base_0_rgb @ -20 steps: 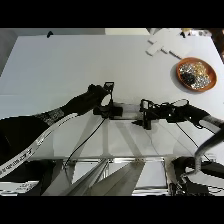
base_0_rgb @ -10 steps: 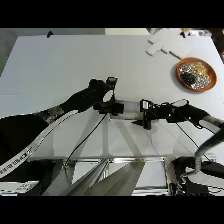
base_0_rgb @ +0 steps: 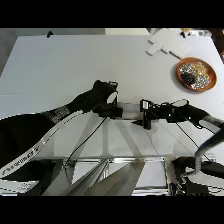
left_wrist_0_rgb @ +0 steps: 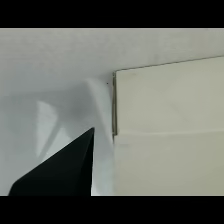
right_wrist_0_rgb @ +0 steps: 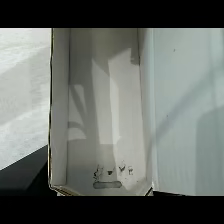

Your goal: Fold the box and place the chain.

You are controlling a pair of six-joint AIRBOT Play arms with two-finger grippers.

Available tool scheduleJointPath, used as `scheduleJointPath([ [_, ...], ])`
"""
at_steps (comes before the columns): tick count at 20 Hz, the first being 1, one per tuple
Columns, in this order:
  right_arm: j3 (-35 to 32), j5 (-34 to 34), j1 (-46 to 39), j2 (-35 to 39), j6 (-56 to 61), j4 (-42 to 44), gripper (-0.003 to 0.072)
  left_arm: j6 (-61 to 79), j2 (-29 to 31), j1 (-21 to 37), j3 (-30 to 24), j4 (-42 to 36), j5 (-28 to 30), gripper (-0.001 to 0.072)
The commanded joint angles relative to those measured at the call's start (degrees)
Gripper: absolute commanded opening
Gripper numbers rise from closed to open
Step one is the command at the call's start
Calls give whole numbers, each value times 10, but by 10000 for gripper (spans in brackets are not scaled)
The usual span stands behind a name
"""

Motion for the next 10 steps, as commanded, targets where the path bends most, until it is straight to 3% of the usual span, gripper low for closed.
scheduleJointPath([
  [1, 0, 0, 0, 0, 0, 0, 457, -19, -3, -4, 1, 2, 13, 242],
  [3, 0, 0, 0, 0, 0, 0, 457, -36, -4, -9, 1, 2, 30, 228],
  [4, 0, 0, 0, 0, 0, 0, 457, -36, -5, -10, 1, 2, 32, 118],
  [5, 0, 0, 0, 0, 0, 0, 457, -36, -7, -10, 1, 1, 31, 53],
  [8, 0, 0, 0, 0, 0, 0, 457, -36, -7, -10, 1, 0, 24, 59],
  [10, 0, 0, 0, 0, 0, 0, 457, -35, -6, -10, 1, 0, 20, 149],
])
